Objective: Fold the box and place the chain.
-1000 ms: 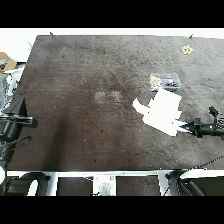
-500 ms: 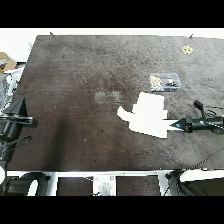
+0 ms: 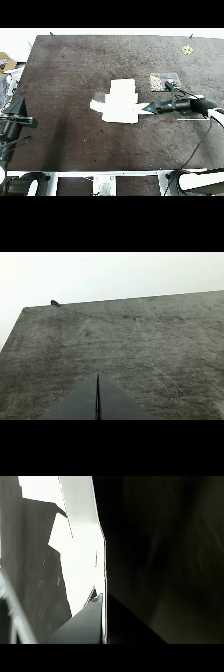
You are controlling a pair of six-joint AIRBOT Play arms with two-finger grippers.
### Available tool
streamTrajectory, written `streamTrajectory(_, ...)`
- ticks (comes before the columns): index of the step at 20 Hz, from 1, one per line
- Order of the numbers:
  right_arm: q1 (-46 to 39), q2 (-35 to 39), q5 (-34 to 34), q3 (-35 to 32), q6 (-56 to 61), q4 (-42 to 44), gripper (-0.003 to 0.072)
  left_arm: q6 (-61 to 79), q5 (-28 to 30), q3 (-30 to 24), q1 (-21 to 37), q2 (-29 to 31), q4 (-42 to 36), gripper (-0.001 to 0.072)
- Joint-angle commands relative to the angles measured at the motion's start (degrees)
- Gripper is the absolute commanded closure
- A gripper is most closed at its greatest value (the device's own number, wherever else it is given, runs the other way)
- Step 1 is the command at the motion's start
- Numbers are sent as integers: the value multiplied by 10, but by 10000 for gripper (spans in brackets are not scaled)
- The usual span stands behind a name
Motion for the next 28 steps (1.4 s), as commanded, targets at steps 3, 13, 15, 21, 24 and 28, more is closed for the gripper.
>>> streamTrajectory(3, 100, -3, -153, 49, -9, 33, 687, -23, -12, 0, 0, 0, -3, 699)
streamTrajectory(13, 155, -39, -238, 51, -156, 88, 687, 43, -165, 110, 0, -174, -69, 330)
streamTrajectory(15, 155, -47, -237, 51, -156, 80, 687, 109, -208, 166, 0, -267, -113, 330)
streamTrajectory(21, 154, -48, -237, 57, -183, 70, 687, 156, -395, 387, 0, -581, -153, 331)
streamTrajectory(24, 153, -49, -238, 76, -184, 43, 687, 156, -508, 522, 0, -737, -153, 330)
streamTrajectory(28, 153, -64, -236, 99, -196, 26, 687, 140, -618, 710, 0, -919, -148, 329)
